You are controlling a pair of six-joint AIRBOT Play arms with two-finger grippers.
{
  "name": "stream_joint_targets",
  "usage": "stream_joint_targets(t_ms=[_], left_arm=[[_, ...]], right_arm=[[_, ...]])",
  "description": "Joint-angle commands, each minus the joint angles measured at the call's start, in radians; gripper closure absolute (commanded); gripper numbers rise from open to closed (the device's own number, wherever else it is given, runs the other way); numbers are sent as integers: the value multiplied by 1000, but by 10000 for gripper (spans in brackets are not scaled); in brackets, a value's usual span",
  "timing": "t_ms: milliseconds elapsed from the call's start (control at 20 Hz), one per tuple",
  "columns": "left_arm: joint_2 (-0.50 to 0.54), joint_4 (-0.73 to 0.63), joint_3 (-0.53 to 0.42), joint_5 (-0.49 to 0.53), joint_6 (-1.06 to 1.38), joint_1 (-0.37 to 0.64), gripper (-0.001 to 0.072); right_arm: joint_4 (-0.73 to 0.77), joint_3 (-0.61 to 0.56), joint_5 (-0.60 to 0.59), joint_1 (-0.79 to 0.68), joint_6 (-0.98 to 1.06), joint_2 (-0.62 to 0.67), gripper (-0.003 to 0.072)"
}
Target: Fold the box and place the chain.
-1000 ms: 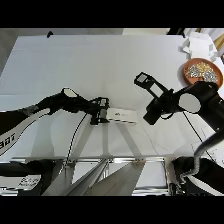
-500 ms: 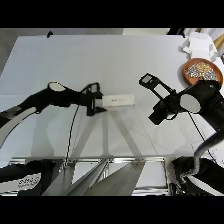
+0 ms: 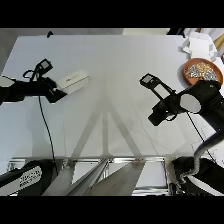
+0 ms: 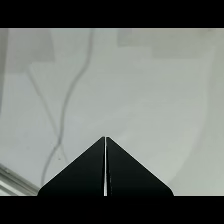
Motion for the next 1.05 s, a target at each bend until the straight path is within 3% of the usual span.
stream_joint_targets(t_ms=[0, 50, 300, 650, 1000], left_arm=[[5, 180, -3, -31, -147, 77, 138], [5, 211, -3, -47, -161, 77, 13], [11, 234, -2, -93, -177, 77, 12], [79, 241, -2, -66, -176, 74, 12], [82, 223, -2, -56, -176, 55, 8]], right_arm=[[3, 1, 0, 0, 2, 0, 669], [3, 1, 0, 0, 2, 0, 669], [3, 1, 0, 0, 2, 0, 669], [3, 1, 0, 0, 2, 0, 669], [3, 1, 0, 0, 2, 0, 669]])
